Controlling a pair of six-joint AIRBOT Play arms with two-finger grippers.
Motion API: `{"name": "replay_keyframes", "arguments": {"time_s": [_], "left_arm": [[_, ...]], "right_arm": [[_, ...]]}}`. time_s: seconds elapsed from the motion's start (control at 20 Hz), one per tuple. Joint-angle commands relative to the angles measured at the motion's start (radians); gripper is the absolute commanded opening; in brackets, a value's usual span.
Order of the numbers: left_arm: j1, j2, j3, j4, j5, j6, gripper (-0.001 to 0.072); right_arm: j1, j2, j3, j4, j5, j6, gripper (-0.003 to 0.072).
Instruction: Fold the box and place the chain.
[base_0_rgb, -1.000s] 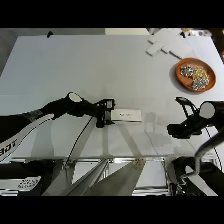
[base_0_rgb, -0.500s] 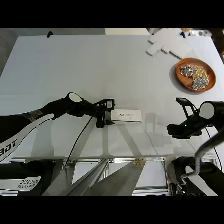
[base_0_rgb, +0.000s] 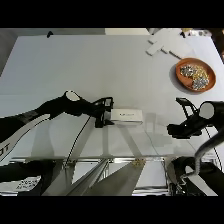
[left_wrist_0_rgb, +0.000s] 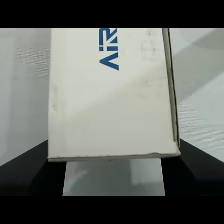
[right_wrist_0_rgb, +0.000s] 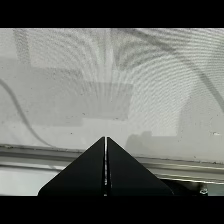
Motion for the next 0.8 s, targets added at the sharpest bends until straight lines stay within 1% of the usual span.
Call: {"name": "replay_keyframes", "arguments": {"time_s": [0.0, 0.05, 0.15, 0.25, 0.35, 0.4, 0.5, 0.6, 0.75], "left_arm": [[0.084, 0.15, 0.001, 0.143, 0.028, -0.26, 0.0005], [0.128, 0.212, 0.001, 0.2, 0.053, -0.343, 0.0005], [0.24, 0.338, 0.001, 0.267, 0.101, -0.492, 0.0005], [0.366, 0.441, 0.001, 0.304, 0.109, -0.589, 0.0004], [0.488, 0.518, 0.001, 0.379, 0.105, -0.705, 0.0004], [0.542, 0.538, 0.001, 0.435, 0.096, -0.769, 0.0004], [0.634, 0.546, 0.0, 0.541, 0.065, -0.908, 0.0005], [0.695, 0.546, 0.0, 0.608, 0.02, -1.007, 0.0004], [0.763, 0.546, -0.003, 0.699, -0.075, -1.125, 0.0005]], "right_arm": [[0.0, -0.001, 0.0, 0.0, 0.0, 0.0, 0.0018], [0.0, 0.0, 0.0, 0.0, 0.0, 0.0, 0.0018], [0.0, 0.0, 0.0, 0.0, 0.0, 0.0, 0.0018], [0.0, -0.001, 0.0, 0.0, 0.0, 0.0, 0.0018], [0.0, 0.0, 0.0, 0.0, 0.0, 0.0, 0.0018], [0.0, -0.001, 0.0, 0.0, 0.0, 0.0, 0.0018], [0.0, -0.001, 0.0, 0.0, 0.0, 0.0, 0.0018], [0.0, 0.0, 0.0, 0.0, 0.0, 0.0, 0.0018], [0.0, 0.0, 0.0, 0.0, 0.0, 0.0, 0.0018]]}}
